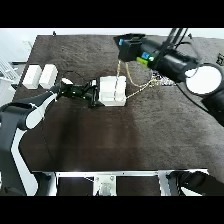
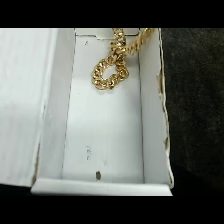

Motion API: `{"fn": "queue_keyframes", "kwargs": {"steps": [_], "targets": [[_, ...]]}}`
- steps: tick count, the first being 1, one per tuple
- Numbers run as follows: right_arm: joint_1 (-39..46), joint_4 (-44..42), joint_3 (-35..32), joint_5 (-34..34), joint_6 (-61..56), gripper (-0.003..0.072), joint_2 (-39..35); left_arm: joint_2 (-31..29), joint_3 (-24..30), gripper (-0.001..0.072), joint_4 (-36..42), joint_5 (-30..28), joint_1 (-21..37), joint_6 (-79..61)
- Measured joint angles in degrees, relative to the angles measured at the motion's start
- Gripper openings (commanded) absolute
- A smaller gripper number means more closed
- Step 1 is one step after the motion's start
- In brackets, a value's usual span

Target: Fold the box and place the chain.

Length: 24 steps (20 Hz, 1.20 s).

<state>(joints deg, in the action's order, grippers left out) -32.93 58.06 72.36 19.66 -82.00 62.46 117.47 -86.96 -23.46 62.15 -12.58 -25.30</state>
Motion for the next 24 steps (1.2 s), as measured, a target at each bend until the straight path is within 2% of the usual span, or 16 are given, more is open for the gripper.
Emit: {"fn": "queue_keyframes", "kwargs": {"steps": [15, 16, 17, 18, 21, 24], "targets": [[-0.8, -0.2, -2.5, -0.3, -4.0, 0.0012, 21.2, 0.0, 0.0, 0.0579, 0.0, 0.0, 0.0, 0.0], [-0.7, -0.2, -2.7, -0.3, -4.1, 0.0188, 22.5, 0.0, 0.0, 0.0579, 0.0, 0.0, 0.0, 0.0], [-0.4, -0.2, -3.0, -0.2, -4.3, 0.0451, 23.8, 0.0, 0.0, 0.0579, 0.0, 0.0, 0.0, 0.0], [-0.1, -0.1, -3.3, -0.1, -4.3, 0.0528, 24.8, 0.0, 0.0, 0.0579, 0.0, 0.0, 0.0, 0.0], [1.6, 0.0, -3.7, 0.9, -4.4, 0.0528, 25.3, 0.0, 0.0, 0.0579, 0.0, 0.0, 0.0, 0.0], [4.0, 0.3, -3.9, 3.4, -3.2, 0.0528, 22.2, 0.0, 0.0, 0.0579, 0.0, 0.0, 0.0, 0.0]]}}
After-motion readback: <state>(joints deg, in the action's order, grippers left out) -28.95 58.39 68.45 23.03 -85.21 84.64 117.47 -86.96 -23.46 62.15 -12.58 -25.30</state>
